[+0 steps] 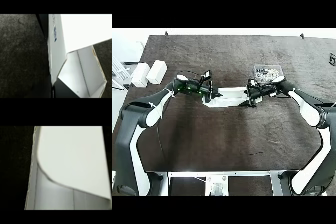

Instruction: Fold the box and place the chain.

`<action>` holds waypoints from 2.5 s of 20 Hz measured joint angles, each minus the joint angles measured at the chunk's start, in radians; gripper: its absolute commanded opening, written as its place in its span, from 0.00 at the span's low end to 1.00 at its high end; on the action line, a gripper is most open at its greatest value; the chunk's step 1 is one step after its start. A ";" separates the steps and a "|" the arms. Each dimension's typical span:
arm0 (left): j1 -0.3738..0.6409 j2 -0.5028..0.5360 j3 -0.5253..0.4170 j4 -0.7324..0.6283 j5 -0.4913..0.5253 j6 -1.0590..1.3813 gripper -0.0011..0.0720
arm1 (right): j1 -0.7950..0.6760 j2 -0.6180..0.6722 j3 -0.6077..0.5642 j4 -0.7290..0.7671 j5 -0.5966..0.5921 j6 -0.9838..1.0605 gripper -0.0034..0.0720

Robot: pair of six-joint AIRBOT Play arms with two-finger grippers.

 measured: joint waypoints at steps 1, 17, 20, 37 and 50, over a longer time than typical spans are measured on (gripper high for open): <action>0.000 0.000 0.000 0.000 0.000 0.000 0.04 | 0.000 -0.002 0.000 0.003 0.001 0.000 0.88; 0.000 0.000 0.000 0.000 0.000 0.000 0.04 | 0.000 -0.019 0.016 0.014 0.020 0.002 0.87; 0.000 0.000 0.000 0.000 0.000 0.000 0.04 | 0.000 -0.019 0.017 0.011 0.023 0.004 0.80; -0.001 0.000 0.000 0.000 0.000 0.000 0.04 | 0.000 -0.019 0.019 -0.004 0.038 -0.011 0.80; -0.001 0.000 0.000 0.000 0.001 0.000 0.04 | -0.013 -0.026 0.028 -0.001 0.055 -0.008 0.88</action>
